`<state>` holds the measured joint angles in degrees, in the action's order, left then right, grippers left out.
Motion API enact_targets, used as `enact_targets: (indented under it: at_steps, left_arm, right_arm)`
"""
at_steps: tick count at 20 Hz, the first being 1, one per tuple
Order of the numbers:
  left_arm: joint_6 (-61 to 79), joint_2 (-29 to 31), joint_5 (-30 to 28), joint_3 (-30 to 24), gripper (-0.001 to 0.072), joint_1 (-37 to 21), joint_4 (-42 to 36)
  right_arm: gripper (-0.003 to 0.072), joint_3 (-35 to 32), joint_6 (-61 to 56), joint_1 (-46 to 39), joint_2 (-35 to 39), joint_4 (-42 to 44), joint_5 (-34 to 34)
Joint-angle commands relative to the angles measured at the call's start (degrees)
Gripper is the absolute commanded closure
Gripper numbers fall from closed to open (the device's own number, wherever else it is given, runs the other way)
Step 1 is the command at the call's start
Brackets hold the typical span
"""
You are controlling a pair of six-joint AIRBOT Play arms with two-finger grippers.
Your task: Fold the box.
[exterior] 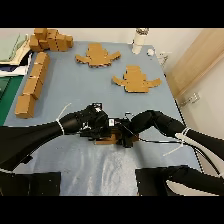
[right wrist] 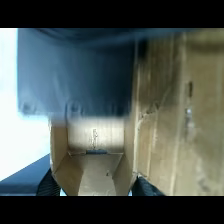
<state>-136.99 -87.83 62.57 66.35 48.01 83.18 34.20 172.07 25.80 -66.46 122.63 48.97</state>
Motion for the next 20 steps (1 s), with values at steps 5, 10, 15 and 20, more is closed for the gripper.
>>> enact_targets:
  at_steps: [5,10,15,20]
  left_arm:
    - [0.94,0.02,-0.90,0.02,0.0696,0.13,-0.55]
    - [0.85,0.02,0.63,0.20,0.0148,0.07,-2.03]
    - [1.01,0.04,6.62,3.85,0.0151,-1.75,-2.89]
    - [6.47,0.02,12.90,5.55,0.0151,-7.02,-12.04]
  right_arm:
    - [0.0179,0.02,-0.02,0.02,-0.02,0.11,-0.02]
    - [0.0179,0.02,-0.02,0.02,-0.02,0.11,-0.02]
    - [0.0179,0.02,-0.02,0.02,-0.02,0.11,-0.02]
    - [0.0179,0.02,-0.02,0.02,-0.02,0.11,-0.02]
